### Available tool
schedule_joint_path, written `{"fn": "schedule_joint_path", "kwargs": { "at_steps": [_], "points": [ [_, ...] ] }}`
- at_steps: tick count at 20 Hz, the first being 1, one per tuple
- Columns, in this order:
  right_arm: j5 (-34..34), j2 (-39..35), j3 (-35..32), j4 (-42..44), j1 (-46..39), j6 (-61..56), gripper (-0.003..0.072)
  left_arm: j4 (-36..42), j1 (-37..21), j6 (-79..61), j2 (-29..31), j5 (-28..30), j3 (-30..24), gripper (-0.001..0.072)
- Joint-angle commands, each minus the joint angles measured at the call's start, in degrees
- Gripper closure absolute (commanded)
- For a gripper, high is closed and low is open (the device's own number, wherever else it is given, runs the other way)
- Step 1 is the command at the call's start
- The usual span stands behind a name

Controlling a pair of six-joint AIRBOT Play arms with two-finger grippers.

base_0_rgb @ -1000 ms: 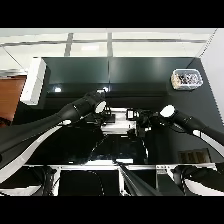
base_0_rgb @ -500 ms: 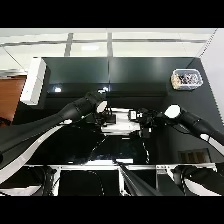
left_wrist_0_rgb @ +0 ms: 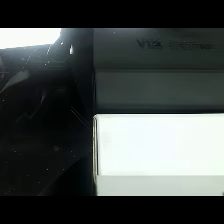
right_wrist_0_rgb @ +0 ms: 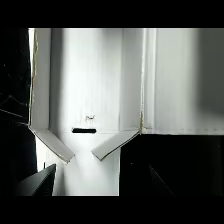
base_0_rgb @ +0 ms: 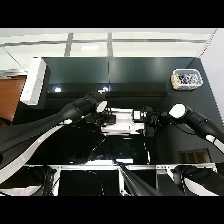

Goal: Fold the box and place the chain.

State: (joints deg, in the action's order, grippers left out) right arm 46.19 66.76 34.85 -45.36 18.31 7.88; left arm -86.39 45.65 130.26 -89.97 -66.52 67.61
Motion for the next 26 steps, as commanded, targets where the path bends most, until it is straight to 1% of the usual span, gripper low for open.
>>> {"fn": "schedule_joint_path", "kwargs": {
  "at_steps": [1, 2, 3, 4, 5, 6, 8, 9, 13, 15, 16, 17, 19, 20, 21, 22, 23, 24, 26],
  "points": [
    [0.1, 0.0, 0.0, 1.0, 0.0, 0.9, 0.0028, 0.1, 0.0, 0.0, 0.0, 0.0, 0.1, 0.0679],
    [0.5, 0.2, 0.0, 2.6, 0.0, 0.9, 0.0125, 0.1, 0.0, 0.0, 0.0, 0.0, 0.1, 0.0680],
    [0.9, 0.4, 0.0, 4.7, 0.0, 0.8, 0.0150, 0.2, 0.0, 0.0, 0.0, 0.0, 0.1, 0.0679],
    [1.4, 0.6, 0.0, 6.1, 0.0, 0.8, 0.0252, 0.4, 0.0, 0.0, 0.0, 0.0, 0.1, 0.0679],
    [2.6, 0.8, 0.0, 8.2, 0.0, 0.7, 0.0405, 0.4, 0.0, 0.0, 0.0, 0.0, 0.1, 0.0679],
    [3.2, 0.8, 0.0, 9.5, 0.0, 0.4, 0.0427, 0.4, 0.0, 0.0, 0.0, -0.2, 0.1, 0.0679],
    [3.0, 0.9, 0.0, 11.1, 0.0, -0.3, 0.0427, 0.3, 0.0, 0.0, 0.0, -0.2, 0.1, 0.0679],
    [2.7, 1.1, 0.0, 12.0, 0.1, -0.6, 0.0443, 0.3, 0.0, 0.0, 0.0, 0.1, 0.1, 0.0679],
    [1.4, 2.9, 0.0, 14.4, 2.6, -0.8, 0.0443, 0.3, 0.0, 0.0, 0.0, 0.2, 0.1, 0.0679],
    [-1.1, 4.0, 0.0, 16.0, 3.9, -0.8, 0.0442, 0.3, 0.0, 0.0, 0.0, 0.2, 0.1, 0.0679],
    [-2.1, 4.3, 0.0, 17.3, 4.0, -0.9, 0.0414, 0.3, 0.0, 0.0, 0.0, 0.2, 0.1, 0.0679],
    [-3.3, 4.3, 0.0, 18.2, 4.0, -2.0, 0.0232, 0.3, 0.0, 0.0, 0.0, 0.2, 0.1, 0.0679],
    [-3.6, 4.3, 0.0, 17.4, 3.4, -5.5, 0.0451, 0.3, 0.0, 0.0, 0.0, 0.2, 0.1, 0.0679],
    [-3.8, 4.3, 0.0, 16.8, 3.0, -8.1, 0.0273, 0.3, 0.0, 0.0, 0.0, 0.0, 0.1, 0.0679],
    [-3.2, 4.1, 0.0, 15.7, 2.6, -10.2, 0.0334, 0.3, 0.0, 0.0, 0.0, 0.0, 0.1, 0.0679],
    [-2.1, 3.6, 0.1, 13.6, 2.0, -14.5, 0.0552, 0.3, 0.0, 0.0, 0.0, 0.0, 0.1, 0.0679],
    [-1.6, 2.5, 0.2, 11.0, 1.2, -21.1, 0.0565, 0.3, 0.0, 0.0, 0.0, 0.0, 0.1, 0.0679],
    [0.7, 0.6, 1.2, 6.8, -0.2, -31.0, 0.0663, 0.3, 0.0, 0.0, 0.0, 0.0, 0.1, 0.0679],
    [9.7, -4.3, 5.2, -1.7, -5.1, -49.5, 0.0665, 0.3, 0.0, 0.0, 0.0, 0.0, 0.1, 0.0679]
  ]
}}
